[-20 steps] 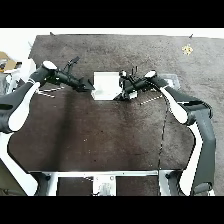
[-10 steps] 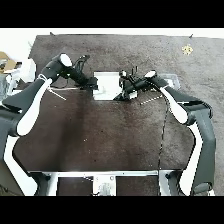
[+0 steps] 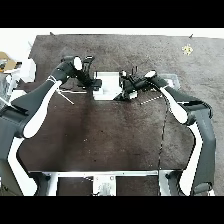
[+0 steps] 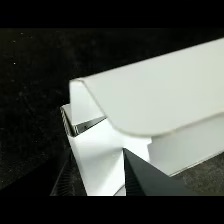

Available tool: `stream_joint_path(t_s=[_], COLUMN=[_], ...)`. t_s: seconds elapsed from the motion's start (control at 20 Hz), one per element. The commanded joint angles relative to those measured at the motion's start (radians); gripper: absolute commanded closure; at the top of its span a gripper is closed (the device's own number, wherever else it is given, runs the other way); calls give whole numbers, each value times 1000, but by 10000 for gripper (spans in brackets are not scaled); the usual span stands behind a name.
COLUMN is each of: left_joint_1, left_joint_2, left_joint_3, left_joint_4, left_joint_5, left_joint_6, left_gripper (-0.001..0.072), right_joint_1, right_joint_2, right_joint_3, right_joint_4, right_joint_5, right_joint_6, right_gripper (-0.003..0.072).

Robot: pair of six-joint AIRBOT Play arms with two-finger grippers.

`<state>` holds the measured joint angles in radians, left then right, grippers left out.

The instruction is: Fold the box and place the chain.

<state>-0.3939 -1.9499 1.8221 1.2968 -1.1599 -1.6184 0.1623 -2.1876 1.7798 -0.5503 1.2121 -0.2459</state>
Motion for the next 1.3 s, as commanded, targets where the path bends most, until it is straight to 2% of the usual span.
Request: stream_joint_path(t_s=[0.0,0.15,0.45,0.8,0.85,0.95,1.05,1.1,1.15,1.25], left_joint_1=[-27,-59,-136,-138,-138,-138,-138,-138,-138,-138], left_joint_2=[-17,-25,-116,-165,-166,-166,-166,-166,-166,-166], left_joint_3=[23,46,184,196,196,196,196,196,196,196], left_joint_4=[87,190,429,427,427,426,425,415,409,394], left_joint_5=[-18,-37,-206,-189,-183,-177,-175,-175,-171,-171], left_joint_6=[-66,-125,-278,-338,-345,-365,-371,-371,-371,-371], left_gripper=[361,361,363,374,459,482,608,609,696,697], right_joint_1=[0,0,0,1,1,0,0,1,0,1], right_joint_2=[0,0,0,0,0,0,0,0,0,0], right_joint_3=[0,0,0,0,0,0,0,0,0,0], right_joint_4=[0,0,0,0,0,0,0,0,0,0], right_joint_5=[0,0,0,0,0,0,0,0,0,0], right_joint_6=[0,0,0,0,0,0,0,0,0,0], right_gripper=[293,293,293,293,293,293,293,293,293,293])
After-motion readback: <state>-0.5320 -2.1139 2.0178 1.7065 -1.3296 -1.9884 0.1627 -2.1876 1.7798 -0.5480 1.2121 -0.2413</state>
